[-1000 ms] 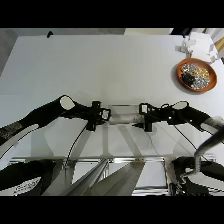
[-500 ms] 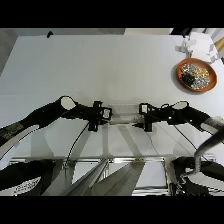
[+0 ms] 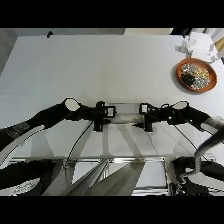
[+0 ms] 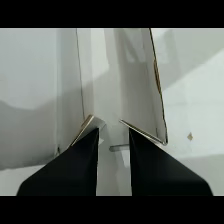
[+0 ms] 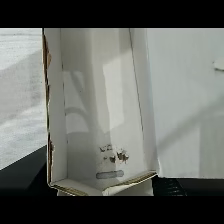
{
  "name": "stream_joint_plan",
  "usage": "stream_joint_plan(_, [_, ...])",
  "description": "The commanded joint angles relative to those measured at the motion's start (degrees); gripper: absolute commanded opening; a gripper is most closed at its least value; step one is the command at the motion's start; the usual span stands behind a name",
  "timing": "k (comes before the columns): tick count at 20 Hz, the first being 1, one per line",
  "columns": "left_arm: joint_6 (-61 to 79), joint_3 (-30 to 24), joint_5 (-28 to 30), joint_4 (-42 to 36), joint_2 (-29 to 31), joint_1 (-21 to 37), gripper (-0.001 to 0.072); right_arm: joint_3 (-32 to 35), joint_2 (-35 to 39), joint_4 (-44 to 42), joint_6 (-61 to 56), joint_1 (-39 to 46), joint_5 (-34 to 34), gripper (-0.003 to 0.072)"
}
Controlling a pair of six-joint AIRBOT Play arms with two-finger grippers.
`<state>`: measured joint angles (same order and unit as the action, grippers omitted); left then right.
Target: Fold the box and place the chain.
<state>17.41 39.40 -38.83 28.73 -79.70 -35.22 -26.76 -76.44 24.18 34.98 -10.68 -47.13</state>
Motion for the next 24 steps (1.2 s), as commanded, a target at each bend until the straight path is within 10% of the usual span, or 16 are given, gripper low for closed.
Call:
stream_joint_plan(1, [-2.4,0.0,0.5,-1.2,-0.7,-0.6,0.0192,0.0,0.0,0.0,0.0,0.0,0.0,0.0435])
stream_joint_plan(7, [-12.2,0.0,-0.4,0.6,1.2,0.9,0.0187,0.0,0.0,0.0,0.0,0.0,0.0,0.0435])
stream_joint_plan(11, [-25.5,0.0,-7.2,9.5,6.4,6.3,0.0005,0.0,0.0,0.0,0.0,0.0,0.0,0.0435])
stream_joint_plan(17, [-42.8,0.0,-23.6,13.1,15.0,17.2,0.0003,0.0,0.0,0.0,0.0,0.0,0.0,0.0435])
stream_joint_plan(24, [-59.5,-3.2,-22.4,12.7,13.4,26.3,0.0003,0.0,0.0,0.0,0.0,0.0,0.0,0.0435])
